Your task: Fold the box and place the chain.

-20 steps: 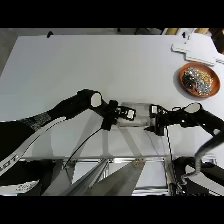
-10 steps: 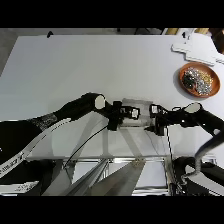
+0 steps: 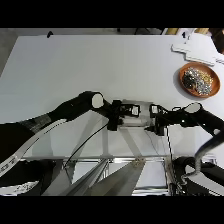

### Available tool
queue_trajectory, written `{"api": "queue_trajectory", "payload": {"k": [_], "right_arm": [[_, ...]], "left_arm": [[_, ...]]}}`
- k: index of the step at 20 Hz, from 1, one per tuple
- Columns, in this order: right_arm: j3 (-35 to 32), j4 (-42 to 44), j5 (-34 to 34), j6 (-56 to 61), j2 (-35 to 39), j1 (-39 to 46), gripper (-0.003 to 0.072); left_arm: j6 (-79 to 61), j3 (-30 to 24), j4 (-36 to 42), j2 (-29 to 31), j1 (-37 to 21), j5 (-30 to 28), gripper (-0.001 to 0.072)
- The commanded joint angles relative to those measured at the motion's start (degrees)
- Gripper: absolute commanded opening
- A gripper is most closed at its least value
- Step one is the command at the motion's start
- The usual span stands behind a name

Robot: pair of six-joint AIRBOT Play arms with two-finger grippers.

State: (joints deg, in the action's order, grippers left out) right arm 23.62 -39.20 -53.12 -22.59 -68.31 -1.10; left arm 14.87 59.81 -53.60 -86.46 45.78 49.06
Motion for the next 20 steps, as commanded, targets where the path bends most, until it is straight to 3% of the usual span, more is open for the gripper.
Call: {"api": "queue_trajectory", "payload": {"k": [1, 2, 7, 8, 10, 14, 20], "right_arm": [[0.0, 0.0, 0.0, 0.0, 0.0, 0.0, 0.0344], [0.0, 0.0, 0.0, 0.0, 0.0, 0.0, 0.0344], [0.0, 0.0, 0.0, 0.0, 0.0, 0.0, 0.0344], [0.0, 0.0, 0.0, 0.0, 0.0, 0.0, 0.0344], [0.0, 0.0, 0.0, 0.0, 0.0, 0.0, 0.0344], [0.0, 0.0, 0.0, 0.0, 0.0, 0.0, 0.0344], [0.0, 0.0, 0.0, 0.0, 0.0, 0.0, 0.0344]], "left_arm": [[13.1, 0.0, -4.4, 4.9, -2.2, 4.5, 0.0125], [17.4, 0.0, -6.1, 6.7, -3.1, 5.9, 0.0058], [35.8, 0.0, -8.7, 11.3, -8.2, 14.0, 0.0054], [40.5, -0.4, -8.7, 11.2, -9.4, 14.0, 0.0004], [50.2, -3.0, -8.6, 11.2, -11.2, 10.8, 0.0003], [64.9, -10.9, -5.4, 10.6, -13.2, -0.8, 0.0003], [66.6, -12.9, 4.0, 4.6, -10.6, -2.7, 0.0003]]}}
